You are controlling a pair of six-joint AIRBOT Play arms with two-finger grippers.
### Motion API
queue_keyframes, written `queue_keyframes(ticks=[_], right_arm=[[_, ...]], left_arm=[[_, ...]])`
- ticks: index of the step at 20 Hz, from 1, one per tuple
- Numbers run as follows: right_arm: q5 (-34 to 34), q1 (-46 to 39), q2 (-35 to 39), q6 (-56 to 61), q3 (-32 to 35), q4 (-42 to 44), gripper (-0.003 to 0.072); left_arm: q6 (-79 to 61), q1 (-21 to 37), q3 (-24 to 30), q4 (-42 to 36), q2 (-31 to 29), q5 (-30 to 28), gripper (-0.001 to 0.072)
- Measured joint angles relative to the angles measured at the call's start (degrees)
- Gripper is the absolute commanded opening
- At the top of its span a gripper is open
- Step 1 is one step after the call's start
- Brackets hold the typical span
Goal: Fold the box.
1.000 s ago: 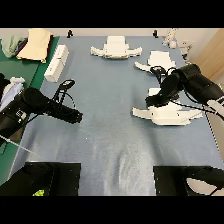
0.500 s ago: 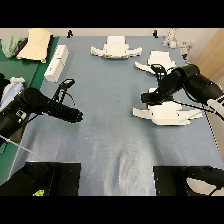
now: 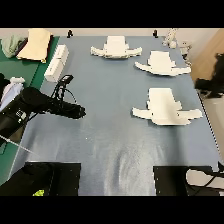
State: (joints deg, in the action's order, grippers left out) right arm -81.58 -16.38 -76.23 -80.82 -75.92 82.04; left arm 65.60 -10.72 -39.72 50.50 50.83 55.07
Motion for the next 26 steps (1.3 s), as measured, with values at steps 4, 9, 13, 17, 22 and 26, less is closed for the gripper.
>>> queue_keyframes(ticks=[4,9,13,17,22,26], right_arm=[[-1.7,-17.4,-6.3,-13.5,-0.9,13.8,0.0429],[-6.2,-27.1,-16.1,-26.5,-1.3,28.9,0.0429],[-9.5,-28.9,-21.6,-31.6,-1.3,36.3,0.0429],[-11.0,-28.9,-24.3,-34.0,-1.3,39.5,0.0231],[-12.9,-25.7,-25.4,-37.5,-1.3,43.4,0.0003],[-13.8,-18.3,-24.5,-37.8,-0.6,48.1,0.0002]], left_arm=[[0.0,0.0,0.0,-4.3,0.0,-1.1,0.0017],[0.0,0.0,0.0,-8.9,0.0,-1.5,0.0017],[0.0,0.0,0.0,-11.8,0.0,-1.5,0.0017],[0.0,0.0,0.0,-13.1,0.0,-1.5,0.0017],[0.0,0.0,0.0,-13.5,0.0,-1.6,0.0017],[0.0,0.0,0.0,-13.6,0.0,-4.2,0.0016]])
